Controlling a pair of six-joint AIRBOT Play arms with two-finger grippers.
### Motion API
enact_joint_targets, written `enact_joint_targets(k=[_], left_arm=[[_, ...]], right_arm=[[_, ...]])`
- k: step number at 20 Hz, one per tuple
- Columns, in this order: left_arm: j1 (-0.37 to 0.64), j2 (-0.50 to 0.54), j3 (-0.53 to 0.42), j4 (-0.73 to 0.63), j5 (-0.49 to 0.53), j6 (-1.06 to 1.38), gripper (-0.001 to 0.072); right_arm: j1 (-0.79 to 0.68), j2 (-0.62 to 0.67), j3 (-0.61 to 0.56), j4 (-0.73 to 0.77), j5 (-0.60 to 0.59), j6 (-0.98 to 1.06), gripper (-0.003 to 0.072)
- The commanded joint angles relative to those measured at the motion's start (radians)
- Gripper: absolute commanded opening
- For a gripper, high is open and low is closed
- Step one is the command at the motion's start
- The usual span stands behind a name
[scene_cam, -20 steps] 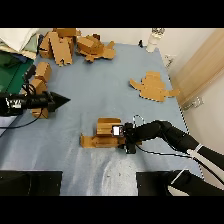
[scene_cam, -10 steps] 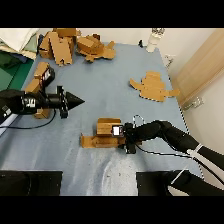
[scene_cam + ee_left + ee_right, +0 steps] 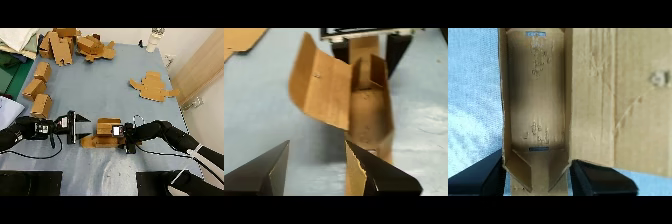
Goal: Fold the box.
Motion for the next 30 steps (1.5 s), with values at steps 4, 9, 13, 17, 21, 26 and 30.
enact_joint_targets(k=[4,9,13,17,21,26,30], left_arm=[[-0.085,0.001,0.010,0.203,0.061,-0.184,0.0529],[-0.086,0.059,0.040,0.318,0.061,-0.399,0.0529],[-0.138,0.053,0.040,0.387,0.059,-0.487,0.0529],[-0.198,0.025,0.045,0.384,0.122,-0.491,0.0402],[-0.206,0.011,0.047,0.383,0.167,-0.521,0.0402],[-0.206,0.010,0.047,0.380,0.169,-0.521,0.0401],[-0.229,0.010,0.052,0.379,0.172,-0.525,0.0401]], right_arm=[[0.000,0.000,0.000,0.000,0.000,0.000,0.0542],[0.000,0.000,0.000,0.000,0.000,0.000,0.0542],[0.000,0.000,0.000,0.000,0.001,0.000,0.0541],[0.000,0.000,0.000,0.000,0.000,0.000,0.0542],[0.000,0.000,0.000,0.000,0.000,0.000,0.0542],[0.000,0.000,0.000,0.000,0.000,0.000,0.0542],[0.000,0.000,0.000,0.000,0.000,0.000,0.0541]])
